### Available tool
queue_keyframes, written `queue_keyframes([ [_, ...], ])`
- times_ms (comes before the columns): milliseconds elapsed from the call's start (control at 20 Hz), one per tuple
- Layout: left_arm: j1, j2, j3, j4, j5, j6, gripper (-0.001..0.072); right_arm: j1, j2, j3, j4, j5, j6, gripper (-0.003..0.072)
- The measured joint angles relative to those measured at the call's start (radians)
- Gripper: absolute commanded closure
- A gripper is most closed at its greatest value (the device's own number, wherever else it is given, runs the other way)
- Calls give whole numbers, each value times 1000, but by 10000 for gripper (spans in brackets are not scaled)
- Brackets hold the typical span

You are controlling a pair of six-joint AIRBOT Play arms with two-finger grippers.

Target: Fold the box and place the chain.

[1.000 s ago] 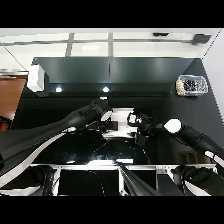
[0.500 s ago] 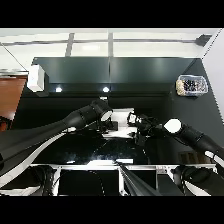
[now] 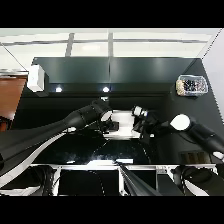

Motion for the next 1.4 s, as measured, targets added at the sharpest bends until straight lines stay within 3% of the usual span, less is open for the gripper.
queue_keyframes([
  [200, 0, 0, 0, 0, 3, 0, 681, -244, 88, 52, -183, 177, 425, 674],
  [400, 0, 0, 0, 0, 5, 0, 681, -520, 105, 3, -159, 227, 703, 674],
  [550, 0, 0, 0, 0, 5, -1, 681, -624, 61, -53, -116, 238, 823, 674],
  [800, 0, 0, 0, 1, 4, -1, 680, -583, -85, -98, 22, 335, 792, 674],
  [1150, 0, 0, 0, 1, 3, -3, 680, -445, -192, -94, 225, 343, 618, 670],
  [1200, 0, 0, 0, 1, 3, -3, 681, -439, -195, -86, 245, 346, 598, 560],
  [1300, 0, 0, 0, 1, 3, -3, 681, -433, -200, -67, 275, 359, 570, 123],
  [1350, 0, 0, 0, 1, 3, -3, 680, -430, -201, -59, 284, 369, 562, 6],
  [1400, 0, 0, 0, 1, 3, -2, 681, -428, -203, -50, 293, 377, 554, 8],
])
